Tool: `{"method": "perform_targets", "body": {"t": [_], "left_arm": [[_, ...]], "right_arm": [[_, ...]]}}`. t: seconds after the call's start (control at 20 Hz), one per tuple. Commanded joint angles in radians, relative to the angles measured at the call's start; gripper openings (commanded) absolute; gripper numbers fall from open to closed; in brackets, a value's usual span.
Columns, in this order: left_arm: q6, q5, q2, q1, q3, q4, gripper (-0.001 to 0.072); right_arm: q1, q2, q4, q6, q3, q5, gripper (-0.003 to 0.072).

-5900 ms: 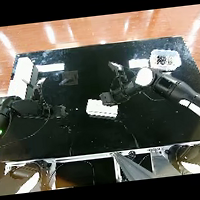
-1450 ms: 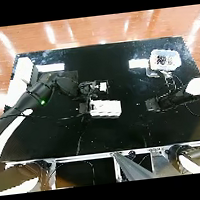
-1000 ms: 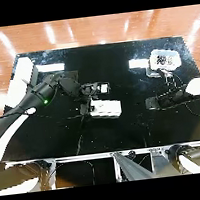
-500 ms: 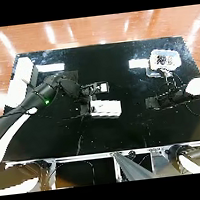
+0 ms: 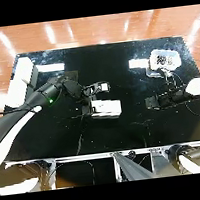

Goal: Fold the box and place the chain.

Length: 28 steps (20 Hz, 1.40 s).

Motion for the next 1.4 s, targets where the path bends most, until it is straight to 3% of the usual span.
{"method": "perform_targets", "body": {"t": [0.0,0.05,0.1,0.15,0.3,0.5,0.95,1.1,1.35], "left_arm": [[-0.078,0.014,-0.006,-0.001,0.000,0.001,0.0596],[-0.103,0.024,-0.006,-0.001,0.001,0.001,0.0496],[-0.114,0.044,-0.004,-0.001,0.005,0.002,0.0180],[-0.121,0.076,-0.004,0.000,0.015,0.008,0.0020],[-0.232,0.119,0.014,0.002,0.055,0.026,0.0019],[-0.339,0.180,0.113,0.048,0.068,0.045,0.0018],[-0.598,0.422,0.394,0.393,0.058,0.132,0.0017],[-0.713,0.454,0.488,0.576,-0.045,0.233,0.0017],[-0.685,0.476,0.589,0.913,-0.325,0.238,0.0017]], "right_arm": [[0.000,0.001,0.000,0.000,0.000,-0.015,0.0030],[0.000,0.001,0.000,0.000,0.000,-0.018,0.0030],[0.000,0.001,0.000,0.000,0.000,-0.020,0.0030],[0.000,0.001,0.000,0.000,0.000,-0.020,0.0030],[0.000,0.001,0.008,0.000,0.000,-0.019,0.0030],[0.000,0.001,0.011,0.000,0.000,-0.016,0.0030],[0.000,0.001,0.011,0.000,0.000,-0.014,0.0030],[0.000,0.001,0.011,-0.001,0.000,-0.019,0.0030],[0.001,0.001,0.011,-0.024,0.000,-0.058,0.0030]]}}
